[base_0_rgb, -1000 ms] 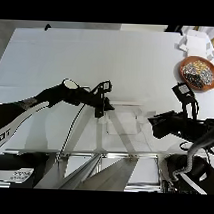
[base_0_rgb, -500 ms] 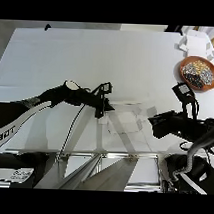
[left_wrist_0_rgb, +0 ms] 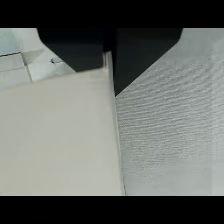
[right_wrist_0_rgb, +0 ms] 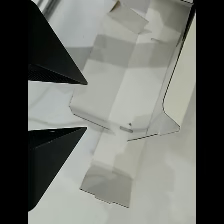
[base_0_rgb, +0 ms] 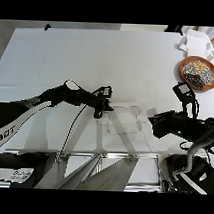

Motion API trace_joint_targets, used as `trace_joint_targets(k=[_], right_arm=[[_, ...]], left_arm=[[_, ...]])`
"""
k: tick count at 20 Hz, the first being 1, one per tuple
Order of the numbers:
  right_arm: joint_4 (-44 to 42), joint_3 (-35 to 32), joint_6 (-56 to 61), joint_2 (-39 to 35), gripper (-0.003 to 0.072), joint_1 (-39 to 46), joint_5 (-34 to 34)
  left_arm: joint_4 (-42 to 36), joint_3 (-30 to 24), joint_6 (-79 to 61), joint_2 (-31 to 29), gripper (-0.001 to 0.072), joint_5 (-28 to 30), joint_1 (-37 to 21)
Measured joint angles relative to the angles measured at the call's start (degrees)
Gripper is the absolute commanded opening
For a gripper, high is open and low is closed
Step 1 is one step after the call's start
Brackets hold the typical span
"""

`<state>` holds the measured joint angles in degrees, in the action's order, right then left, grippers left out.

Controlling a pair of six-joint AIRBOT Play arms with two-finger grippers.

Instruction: Fold the box and place the chain.

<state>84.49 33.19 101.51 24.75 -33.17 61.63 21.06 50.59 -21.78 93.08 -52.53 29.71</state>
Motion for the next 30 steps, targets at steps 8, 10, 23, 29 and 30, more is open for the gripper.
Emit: trace_joint_targets(k=[8,10,23,29,30], right_arm=[[1.1,0.0,0.0,0.0,0.0301,0.0,-0.6],[1.1,0.0,0.0,0.0,0.0301,0.0,-0.7],[1.2,0.0,0.0,0.0,0.0301,0.0,-0.9],[1.2,0.0,0.0,0.0,0.0301,0.0,-0.9],[1.2,0.0,0.0,0.0,0.0301,0.0,-0.9]], left_arm=[[3.7,3.3,-0.5,0.1,0.0005,-1.6,0.0],[4.8,4.0,-0.2,0.1,0.0005,-1.8,0.0],[3.6,4.6,-0.3,1.3,0.0009,-2.0,0.0],[3.4,4.6,-0.3,1.4,0.0008,-1.5,0.0],[3.4,4.6,-0.3,1.4,0.0006,-1.3,0.0]])
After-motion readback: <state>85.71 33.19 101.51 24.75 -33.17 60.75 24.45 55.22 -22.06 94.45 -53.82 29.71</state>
